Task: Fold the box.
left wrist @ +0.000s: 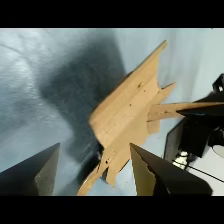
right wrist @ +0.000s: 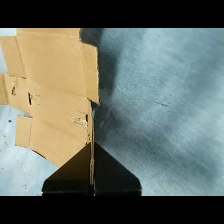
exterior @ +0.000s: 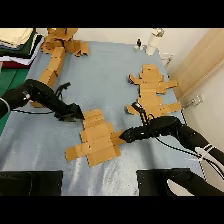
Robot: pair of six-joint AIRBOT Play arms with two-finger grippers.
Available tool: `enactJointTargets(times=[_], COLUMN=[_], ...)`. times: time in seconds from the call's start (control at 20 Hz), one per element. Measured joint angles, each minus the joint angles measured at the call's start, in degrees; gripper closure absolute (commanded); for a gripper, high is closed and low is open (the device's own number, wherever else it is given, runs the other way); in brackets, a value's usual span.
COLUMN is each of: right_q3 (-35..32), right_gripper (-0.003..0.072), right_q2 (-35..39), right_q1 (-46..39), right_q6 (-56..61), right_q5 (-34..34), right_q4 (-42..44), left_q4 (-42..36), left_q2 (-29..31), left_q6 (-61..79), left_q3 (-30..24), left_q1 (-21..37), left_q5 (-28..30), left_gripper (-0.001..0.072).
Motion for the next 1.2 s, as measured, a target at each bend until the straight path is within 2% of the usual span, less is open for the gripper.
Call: enactJointTargets(times=[0.3, 0.35, 0.4, 0.5, 0.6, 1.05, 1.1, 1.2], right_q3=[0.0, 0.0, 0.0, 0.0, 0.0, 0.0, 0.0, 0.0], right_gripper=[0.0687, 0.0687, 0.0687, 0.0687, 0.0687, 0.0687, 0.0687, 0.0686], right_q2=[0.1, 0.1, 0.1, 0.1, 0.1, 0.1, 0.1, 0.1], right_q1=[1.4, 1.4, 1.4, 1.5, 1.6, 1.6, 1.5, 1.6], right_q6=[-0.2, -0.2, -0.2, -0.1, 0.0, 0.2, 0.2, 0.2], right_q5=[1.9, 1.9, 2.0, 2.3, 2.3, 2.3, 2.3, 2.3], right_q4=[0.0, 0.0, 0.0, -0.1, -0.1, -0.2, -0.2, -0.2], left_q4=[-6.3, -7.1, -7.9, -8.9, -9.7, -11.4, -11.4, -11.5], left_q2=[-6.0, -6.6, -7.0, -7.5, -7.7, -7.9, -7.9, -7.9], left_q6=[5.2, 6.0, 6.8, 8.4, 9.7, 12.7, 12.8, 13.9], left_q3=[-0.3, -0.3, -0.3, -0.3, -0.3, -0.3, -0.3, -0.3], left_q1=[-3.9, -4.2, -4.5, -4.8, -4.9, -5.0, -5.0, -5.0], left_q5=[-0.6, -0.6, -0.6, -0.5, -0.3, -0.6, -0.7, -0.6], left_gripper=[0.0066, 0.0137, 0.0315, 0.0354, 0.0534, 0.0550, 0.0697, 0.0696])
